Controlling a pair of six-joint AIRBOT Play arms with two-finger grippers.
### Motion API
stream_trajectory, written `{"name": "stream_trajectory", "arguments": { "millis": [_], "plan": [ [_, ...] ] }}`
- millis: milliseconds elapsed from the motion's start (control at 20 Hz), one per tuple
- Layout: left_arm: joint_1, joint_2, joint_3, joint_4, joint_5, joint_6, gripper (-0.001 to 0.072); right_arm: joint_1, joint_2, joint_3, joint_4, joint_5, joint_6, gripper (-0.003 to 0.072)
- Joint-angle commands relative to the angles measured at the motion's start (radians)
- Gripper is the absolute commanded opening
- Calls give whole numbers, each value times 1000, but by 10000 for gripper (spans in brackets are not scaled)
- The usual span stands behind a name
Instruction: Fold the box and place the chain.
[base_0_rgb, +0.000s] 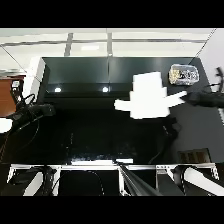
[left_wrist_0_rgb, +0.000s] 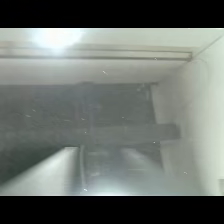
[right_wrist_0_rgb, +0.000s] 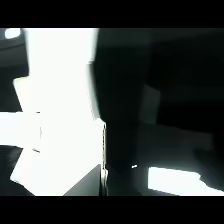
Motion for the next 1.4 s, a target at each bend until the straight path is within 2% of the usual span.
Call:
{"name": "stream_trajectory", "arguments": {
  "millis": [0, 150, 250, 350, 450, 550, 800, 1000, 1150, 1250, 1300, 1350],
  "plan": [
    [-28, -18, 2, -40, -40, 1, 642, 199, 78, -200, 213, -162, -108, 12],
    [-125, -56, 14, -40, -105, 0, 641, 361, 78, -280, 233, -271, -136, 12],
    [-204, -111, 44, -57, -114, -82, 638, 437, 77, -292, 232, -343, -135, 12],
    [-260, -211, 111, -156, -159, -116, 633, 480, 77, -292, 233, -359, -135, 13],
    [-303, -360, 214, -288, -286, 53, 620, 508, 77, -292, 237, -357, -131, 13],
    [-311, -510, 324, -331, -365, 47, 620, 532, 77, -292, 237, -358, -131, 12],
    [-307, -832, 592, -265, -581, -134, 620, 554, 77, -292, 237, -360, -131, 13],
    [-307, -980, 725, -289, -745, -138, 622, 554, 77, -292, 237, -354, -131, 13],
    [-319, -1066, 825, -305, -820, -131, 622, 554, 77, -292, 236, -340, -132, 13],
    [-341, -1122, 899, -299, -931, -86, 620, 554, 77, -292, 235, -338, -132, 13],
    [-353, -1148, 930, -295, -991, -68, 610, 554, 77, -292, 235, -338, -132, 13],
    [-365, -1177, 966, -284, -1060, -57, 459, 554, 77, -292, 235, -335, -132, 13]
  ]
}}
